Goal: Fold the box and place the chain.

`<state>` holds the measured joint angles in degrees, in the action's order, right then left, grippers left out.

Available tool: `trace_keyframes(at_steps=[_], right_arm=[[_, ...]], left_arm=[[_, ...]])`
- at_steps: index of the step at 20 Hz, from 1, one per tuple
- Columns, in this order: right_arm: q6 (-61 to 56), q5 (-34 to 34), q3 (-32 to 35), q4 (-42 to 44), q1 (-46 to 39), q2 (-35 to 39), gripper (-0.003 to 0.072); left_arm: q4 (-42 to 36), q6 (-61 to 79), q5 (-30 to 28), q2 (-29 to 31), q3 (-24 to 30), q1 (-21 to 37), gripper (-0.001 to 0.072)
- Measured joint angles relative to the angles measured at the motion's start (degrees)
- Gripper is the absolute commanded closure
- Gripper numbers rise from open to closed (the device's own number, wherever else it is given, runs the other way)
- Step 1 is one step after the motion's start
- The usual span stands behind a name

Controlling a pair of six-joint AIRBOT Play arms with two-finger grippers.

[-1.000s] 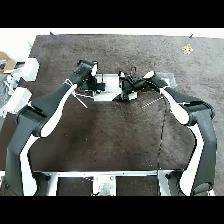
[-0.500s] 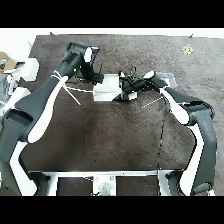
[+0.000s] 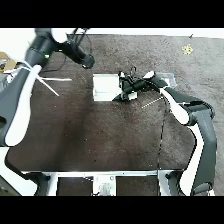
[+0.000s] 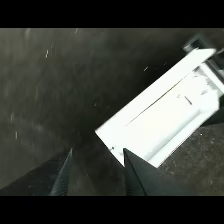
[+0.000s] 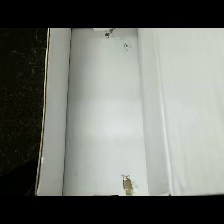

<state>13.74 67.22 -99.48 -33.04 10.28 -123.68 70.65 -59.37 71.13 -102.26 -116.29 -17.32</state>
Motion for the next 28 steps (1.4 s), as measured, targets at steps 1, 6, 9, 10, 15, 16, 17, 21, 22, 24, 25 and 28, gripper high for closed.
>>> trace_keyframes(at_steps=[1, 6, 9, 10, 15, 16, 17, 21, 22, 24, 25, 28], right_arm=[[0.0, 0.0, 0.0, 0.0, 0.0, 0.0, 0.0261], [0.0, 0.0, 0.0, 0.0, 0.0, 0.0, 0.0261], [0.0, 0.0, 0.0, 0.0, 0.0, 0.0, 0.0261], [0.0, 0.0, 0.0, 0.0, 0.0, 0.0, 0.0261], [0.0, 0.0, 0.0, 0.0, 0.0, 0.0, 0.026], [0.0, 0.0, 0.0, 0.0, 0.0, 0.0, 0.026], [0.0, 0.0, 0.0, 0.0, 0.0, 0.0, 0.026], [0.0, 0.0, 0.0, 0.0, 0.0, 0.0, 0.0261], [0.0, 0.0, 0.0, 0.0, 0.0, 0.0, 0.026], [0.0, 0.0, 0.0, 0.0, 0.0, 0.0, 0.0261], [0.0, 0.0, 0.0, 0.0, 0.0, 0.0, 0.0261], [0.0, 0.0, 0.0, 0.0, 0.0, 0.0, 0.0261]], left_arm=[[-4.4, 5.8, -0.2, 0.0, 1.3, 2.2, 0.0348], [-23.1, 34.3, 0.6, -1.3, 10.1, 11.3, 0.0349], [-33.1, 48.0, 4.0, -4.8, 14.5, 15.3, 0.0348], [-35.5, 50.9, 4.8, -6.1, 15.2, 16.1, 0.0344], [-41.0, 62.7, 7.6, -12.5, 17.1, 17.7, -0.0011], [-41.0, 64.8, 7.9, -13.3, 17.5, 17.8, -0.0011], [-41.0, 67.4, 8.3, -13.9, 18.0, 17.9, -0.0011], [-41.2, 74.4, 8.7, -15.5, 19.7, 17.1, -0.0011], [-41.3, 75.3, 8.8, -15.9, 19.9, 16.4, -0.0011], [-41.2, 76.4, 8.4, -16.7, 20.1, 15.2, 0.0004], [-41.4, 76.9, 8.0, -17.2, 20.2, 14.7, 0.0004], [-42.3, 78.5, 7.1, -18.3, 20.1, 13.4, 0.0004]])
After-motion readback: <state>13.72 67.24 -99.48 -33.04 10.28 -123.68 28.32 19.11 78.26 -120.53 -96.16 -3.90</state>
